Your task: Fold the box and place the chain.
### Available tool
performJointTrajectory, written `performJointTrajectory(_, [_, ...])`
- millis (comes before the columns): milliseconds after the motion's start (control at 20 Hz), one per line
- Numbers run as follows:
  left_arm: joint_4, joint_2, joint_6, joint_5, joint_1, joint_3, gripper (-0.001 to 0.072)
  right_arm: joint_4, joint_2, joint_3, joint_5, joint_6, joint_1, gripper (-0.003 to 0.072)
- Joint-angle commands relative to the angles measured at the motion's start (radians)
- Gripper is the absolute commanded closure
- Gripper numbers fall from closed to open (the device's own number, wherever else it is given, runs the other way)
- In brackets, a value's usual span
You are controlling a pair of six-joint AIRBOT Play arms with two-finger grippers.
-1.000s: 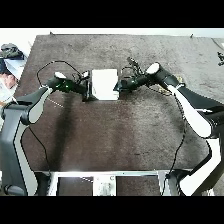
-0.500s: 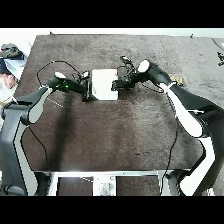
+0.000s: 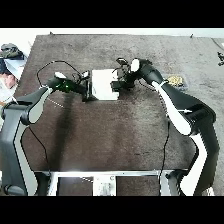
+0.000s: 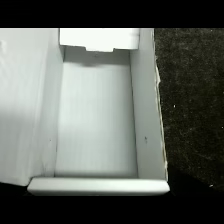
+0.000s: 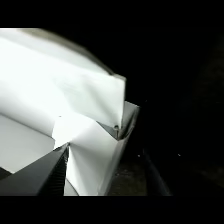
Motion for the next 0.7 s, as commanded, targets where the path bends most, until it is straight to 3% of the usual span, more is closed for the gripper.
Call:
performJointTrajectory(0, [0.000,0.000,0.000,0.000,0.000,0.001,0.0365,-0.115,-0.014,0.062,0.050,0.078,0.028,0.0205])
performJointTrajectory(150, [0.000,-0.001,0.000,0.000,0.000,0.001,0.0365,-0.132,-0.085,0.178,0.141,0.124,0.035,0.0205])
performJointTrajectory(650, [0.000,-0.001,0.000,0.000,0.000,0.001,0.0365,-0.234,-0.090,0.179,0.090,0.208,0.066,0.0205])
